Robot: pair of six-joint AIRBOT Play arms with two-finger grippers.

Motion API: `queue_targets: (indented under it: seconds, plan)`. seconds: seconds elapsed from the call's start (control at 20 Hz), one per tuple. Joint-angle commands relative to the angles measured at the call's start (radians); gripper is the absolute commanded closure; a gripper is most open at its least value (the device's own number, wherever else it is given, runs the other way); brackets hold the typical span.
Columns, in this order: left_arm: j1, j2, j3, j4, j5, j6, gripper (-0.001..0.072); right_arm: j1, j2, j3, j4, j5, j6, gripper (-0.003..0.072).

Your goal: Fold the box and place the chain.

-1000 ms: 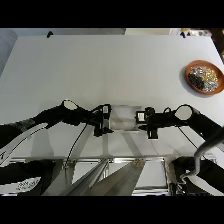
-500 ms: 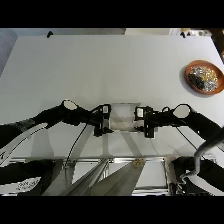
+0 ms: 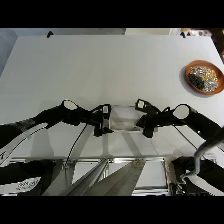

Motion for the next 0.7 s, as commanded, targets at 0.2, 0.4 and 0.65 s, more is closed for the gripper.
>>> queue_targets:
  seconds: [0.2,0.4,0.65]
  plan:
    - [0.000,0.000,0.000,0.000,0.000,0.000,0.0640,-0.121,0.135,0.220,-0.397,0.322,0.733,0.0670]
    - [0.000,0.000,0.000,0.000,0.000,0.000,0.0640,-0.287,0.171,0.253,-0.484,0.486,0.896,0.0669]
    - [0.000,0.000,0.000,0.000,0.000,0.000,0.0640,-0.310,0.110,0.233,-0.533,0.458,0.987,0.0670]
